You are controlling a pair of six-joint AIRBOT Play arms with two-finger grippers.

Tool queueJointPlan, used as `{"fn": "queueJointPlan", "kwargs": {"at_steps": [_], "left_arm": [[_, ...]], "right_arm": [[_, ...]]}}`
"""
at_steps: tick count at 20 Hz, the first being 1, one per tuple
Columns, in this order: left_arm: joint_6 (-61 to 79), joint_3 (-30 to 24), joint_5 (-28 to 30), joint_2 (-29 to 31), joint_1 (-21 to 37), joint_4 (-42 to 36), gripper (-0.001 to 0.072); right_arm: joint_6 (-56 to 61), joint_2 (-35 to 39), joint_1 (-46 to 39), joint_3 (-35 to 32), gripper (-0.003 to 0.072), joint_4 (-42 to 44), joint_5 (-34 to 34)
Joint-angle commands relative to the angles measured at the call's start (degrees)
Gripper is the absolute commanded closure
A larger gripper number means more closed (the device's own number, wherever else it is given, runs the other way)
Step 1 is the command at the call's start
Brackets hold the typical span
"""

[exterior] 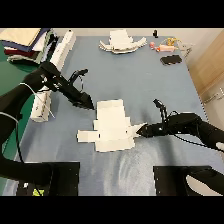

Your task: Fold the box.

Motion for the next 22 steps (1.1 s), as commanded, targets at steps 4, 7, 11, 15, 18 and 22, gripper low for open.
{"fn": "queueJointPlan", "kwargs": {"at_steps": [4,7,11,15,18,22], "left_arm": [[9.31,-1.05,-0.5,-9.44,-1.31,-9.55,0.0187],[12.94,-0.52,0.55,-11.13,-3.96,-10.58,0.0187],[13.27,1.38,1.31,-13.07,-5.11,-10.38,0.0193],[17.14,1.44,-2.93,-13.18,-5.29,-10.36,0.0604],[19.74,1.44,-3.96,-13.18,-5.27,-10.4,0.0695],[19.78,1.57,-3.89,-13.16,-5.27,-10.8,0.0696]], "right_arm": [[0.07,0.09,0.15,-0.07,0.0686,-0.04,0.33],[0.07,0.09,0.15,-0.04,0.0685,-0.04,0.33],[0.09,0.09,0.15,-0.04,0.0685,-0.07,-0.52],[0.07,0.09,0.15,-0.04,0.0685,-0.07,-0.66],[0.07,0.09,0.15,-0.04,0.0686,-0.09,-0.68],[0.04,0.11,0.13,0.57,0.0683,-2.1,-0.68]]}}
